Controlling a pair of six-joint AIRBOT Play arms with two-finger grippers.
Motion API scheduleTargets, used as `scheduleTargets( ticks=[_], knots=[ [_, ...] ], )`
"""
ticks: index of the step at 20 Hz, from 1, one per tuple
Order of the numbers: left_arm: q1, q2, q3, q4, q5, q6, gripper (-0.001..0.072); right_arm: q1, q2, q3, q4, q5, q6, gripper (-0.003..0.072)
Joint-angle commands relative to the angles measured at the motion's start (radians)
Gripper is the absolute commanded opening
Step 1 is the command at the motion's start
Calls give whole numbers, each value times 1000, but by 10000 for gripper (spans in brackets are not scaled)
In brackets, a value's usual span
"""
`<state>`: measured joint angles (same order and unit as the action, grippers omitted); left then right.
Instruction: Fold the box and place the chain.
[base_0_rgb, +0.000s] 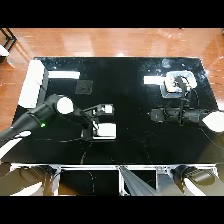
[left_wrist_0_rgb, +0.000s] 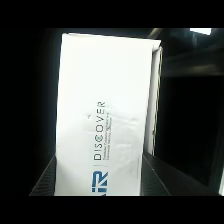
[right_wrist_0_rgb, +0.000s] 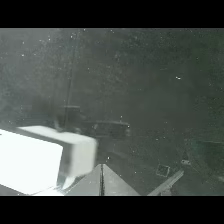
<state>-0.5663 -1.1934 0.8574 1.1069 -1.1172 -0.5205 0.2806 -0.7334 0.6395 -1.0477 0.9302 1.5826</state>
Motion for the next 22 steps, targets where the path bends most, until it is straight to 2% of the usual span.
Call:
scheduleTargets(
  ticks=[1,3,5,8,11,14,16,18,20,22],
  knots=[
    [117,82,1,89,-172,-148,36,0,-1,0,0,1,6,22],
    [230,125,-1,125,-279,-245,36,0,-1,0,0,1,24,22],
    [359,163,-2,142,-337,-348,36,3,-1,0,0,1,31,22],
    [583,196,-1,176,-363,-413,50,2,-1,0,-1,-4,30,22],
    [846,196,0,201,-366,-483,50,3,-1,0,-3,-35,29,22],
    [1101,196,0,232,-414,-482,50,3,-1,0,-4,-70,13,22],
    [1237,196,2,259,-376,-474,50,3,-1,0,-5,-82,-9,22],
    [1320,194,1,231,-269,-475,49,3,-1,0,-9,-88,-29,22],
    [1331,179,1,215,-166,-465,50,2,-1,0,-31,-90,-29,22],
    [1310,149,1,219,-102,-352,53,2,-1,0,-30,-101,-28,21]
  ],
)
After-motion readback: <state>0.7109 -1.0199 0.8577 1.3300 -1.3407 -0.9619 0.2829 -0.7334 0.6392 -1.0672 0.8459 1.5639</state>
